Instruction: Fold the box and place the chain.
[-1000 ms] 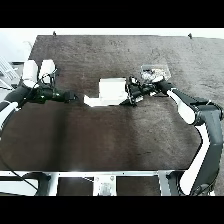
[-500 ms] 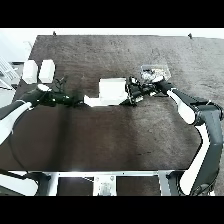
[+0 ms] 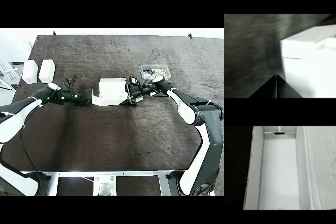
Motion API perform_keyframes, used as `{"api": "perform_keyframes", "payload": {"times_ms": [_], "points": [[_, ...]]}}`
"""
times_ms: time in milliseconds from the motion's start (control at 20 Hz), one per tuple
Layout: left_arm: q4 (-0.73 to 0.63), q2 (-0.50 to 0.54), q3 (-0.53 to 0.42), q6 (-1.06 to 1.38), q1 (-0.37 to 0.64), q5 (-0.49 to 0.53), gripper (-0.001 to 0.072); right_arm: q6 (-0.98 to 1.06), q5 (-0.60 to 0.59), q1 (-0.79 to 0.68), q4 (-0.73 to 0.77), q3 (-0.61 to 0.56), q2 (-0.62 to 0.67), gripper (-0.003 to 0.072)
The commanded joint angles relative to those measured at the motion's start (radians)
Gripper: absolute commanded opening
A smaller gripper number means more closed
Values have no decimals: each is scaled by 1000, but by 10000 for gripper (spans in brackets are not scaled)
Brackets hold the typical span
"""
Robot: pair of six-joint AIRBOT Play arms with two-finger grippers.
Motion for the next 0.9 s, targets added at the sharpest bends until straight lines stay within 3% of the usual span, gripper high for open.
{"api": "perform_keyframes", "payload": {"times_ms": [0,50,100,150,850], "points": [[-7,24,39,3,-2,-58,21,0,0,0,0,0,0,580],[-8,31,40,6,-2,-59,91,0,0,0,0,0,0,580],[-8,39,40,6,-2,-61,316,0,0,0,0,0,0,580],[-10,43,41,6,-3,-65,358,0,0,0,0,0,0,580],[-42,43,72,-137,-63,-33,358,0,0,0,0,0,0,580]]}}
